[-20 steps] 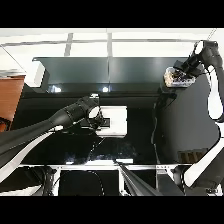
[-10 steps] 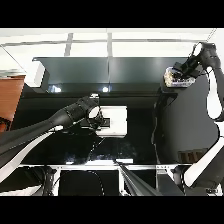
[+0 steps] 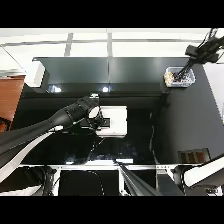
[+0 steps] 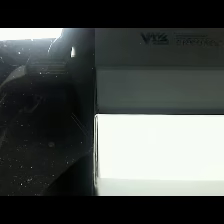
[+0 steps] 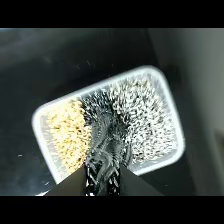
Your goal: Fold the box and place the chain.
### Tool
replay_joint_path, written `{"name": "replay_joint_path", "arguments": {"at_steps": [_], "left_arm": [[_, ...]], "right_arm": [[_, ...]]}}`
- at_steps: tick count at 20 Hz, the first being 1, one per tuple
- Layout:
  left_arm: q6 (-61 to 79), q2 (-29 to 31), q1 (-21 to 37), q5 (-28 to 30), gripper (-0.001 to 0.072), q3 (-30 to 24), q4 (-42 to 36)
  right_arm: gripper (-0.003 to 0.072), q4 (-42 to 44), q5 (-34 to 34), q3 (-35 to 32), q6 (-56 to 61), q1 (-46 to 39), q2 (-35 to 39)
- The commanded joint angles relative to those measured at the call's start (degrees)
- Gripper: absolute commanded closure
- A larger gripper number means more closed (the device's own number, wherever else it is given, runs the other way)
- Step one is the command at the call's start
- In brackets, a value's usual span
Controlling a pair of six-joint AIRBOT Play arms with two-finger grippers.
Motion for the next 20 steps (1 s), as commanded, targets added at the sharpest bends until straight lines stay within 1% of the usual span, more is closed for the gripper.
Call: {"name": "replay_joint_path", "arguments": {"at_steps": [1, 3, 5, 9, 10, 12, 14, 17, 18, 20], "left_arm": [[0.0, 0.0, -0.04, -0.02, 0.0679, 0.0, 0.02], [0.0, 0.0, -0.04, -0.02, 0.0679, 0.0, 0.02], [0.0, 0.0, -0.04, -0.04, 0.0679, 0.0, 0.02], [0.0, 0.0, -0.04, 0.0, 0.0679, 0.0, 0.02], [0.0, 0.0, -0.04, 0.0, 0.0679, 0.0, 0.02], [0.0, 0.0, -0.04, 0.0, 0.0679, 0.0, 0.02], [0.0, 0.0, -0.04, 0.0, 0.0679, 0.0, 0.02], [0.0, 0.0, -0.04, 0.0, 0.0679, 0.0, 0.02], [0.0, 0.0, -0.04, 0.0, 0.0679, 0.0, 0.02], [0.0, 0.0, -0.04, 0.0, 0.0679, 0.0, 0.02]], "right_arm": [[0.0674, 0.61, 0.46, 0.04, -3.23, 0.15, 7.37], [0.0674, 2.19, 0.63, 0.02, -4.15, 0.15, 10.91], [0.0677, 4.57, 5.68, -0.11, -4.2, 0.7, 13.68], [0.0679, 9.31, 6.97, -3.02, -5.4, 3.08, 22.08], [0.0679, 10.71, 8.81, -3.85, -5.92, 3.87, 24.48], [0.0679, 11.8, 12.31, -5.33, -6.16, 6.34, 28.81], [0.0679, 11.98, 12.59, -8.44, -6.14, 10.12, 33.88], [0.0678, 12.0, 17.99, -13.2, -6.32, 15.37, 40.0], [0.0678, 12.7, 19.06, -14.19, -6.54, 17.09, 41.66], [0.0678, 17.51, 20.94, -14.69, -6.54, 19.04, 43.54]]}}
